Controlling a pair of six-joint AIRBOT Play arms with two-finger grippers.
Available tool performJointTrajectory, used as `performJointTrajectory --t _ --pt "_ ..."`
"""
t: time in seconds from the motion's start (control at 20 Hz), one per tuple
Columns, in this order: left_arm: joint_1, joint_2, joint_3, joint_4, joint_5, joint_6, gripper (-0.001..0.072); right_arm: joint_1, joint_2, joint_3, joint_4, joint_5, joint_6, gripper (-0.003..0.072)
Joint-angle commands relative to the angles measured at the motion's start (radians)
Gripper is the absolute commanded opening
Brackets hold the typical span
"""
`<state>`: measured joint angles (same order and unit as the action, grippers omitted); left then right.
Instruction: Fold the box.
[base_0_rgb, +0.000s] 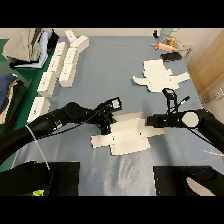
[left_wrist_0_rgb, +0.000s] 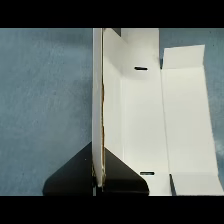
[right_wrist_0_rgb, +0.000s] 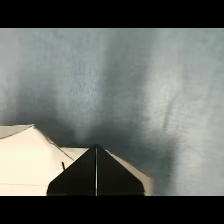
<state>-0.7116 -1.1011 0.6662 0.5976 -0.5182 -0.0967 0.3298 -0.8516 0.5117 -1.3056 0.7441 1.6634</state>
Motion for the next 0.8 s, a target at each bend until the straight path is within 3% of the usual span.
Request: performJointTrajectory --t 0.0,0.15,0.3,0.65,0.75 --pt "0.093 0.032 0.011 0.012 -0.039 0.031 0.0016 0.0 0.032 0.042 -0.115 -0.001 0.104 0.0001" --pt "0.068 0.056 0.011 0.009 0.103 0.249 0.0014 0.0 0.032 0.063 -0.131 -0.006 0.129 0.0001" --pt "0.006 0.096 -0.006 -0.003 0.179 0.273 0.0012 0.001 0.032 0.064 -0.13 -0.006 0.136 0.0001" --pt "-0.068 0.126 -0.164 -0.063 0.263 0.273 0.0012 0.001 0.032 0.064 -0.131 -0.029 0.136 0.0001" --pt "-0.084 0.126 -0.209 -0.067 0.338 0.272 0.0012 0.001 0.032 0.064 -0.131 -0.033 0.136 0.0001"
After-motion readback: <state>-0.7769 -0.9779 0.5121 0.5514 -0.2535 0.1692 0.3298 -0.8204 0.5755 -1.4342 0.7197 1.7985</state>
